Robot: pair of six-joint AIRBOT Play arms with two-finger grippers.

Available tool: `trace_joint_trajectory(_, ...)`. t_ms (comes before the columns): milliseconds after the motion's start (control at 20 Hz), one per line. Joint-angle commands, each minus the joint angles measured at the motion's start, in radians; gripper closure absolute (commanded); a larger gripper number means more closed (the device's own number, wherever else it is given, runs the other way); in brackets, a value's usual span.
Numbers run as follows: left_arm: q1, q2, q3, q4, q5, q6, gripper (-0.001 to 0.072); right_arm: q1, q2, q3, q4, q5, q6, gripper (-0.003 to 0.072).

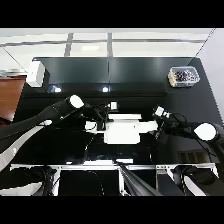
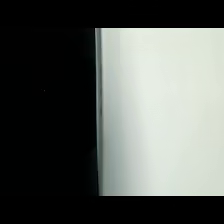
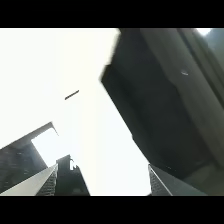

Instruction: Fold the box and place the chain.

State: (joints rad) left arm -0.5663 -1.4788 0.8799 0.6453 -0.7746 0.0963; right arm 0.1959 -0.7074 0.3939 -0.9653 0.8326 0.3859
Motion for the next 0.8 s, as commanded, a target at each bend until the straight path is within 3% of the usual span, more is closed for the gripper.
trace_joint_trajectory(0,0.000,-0.019,0.002,0.002,-0.011,0.005,0.0688,0.005,-0.001,-0.043,0.083,-0.001,-0.105,0.0071)
trace_joint_trajectory(750,-0.002,-0.030,0.002,0.002,-0.016,0.005,0.0689,0.161,-0.129,-0.057,0.132,-0.019,-0.249,0.0071)
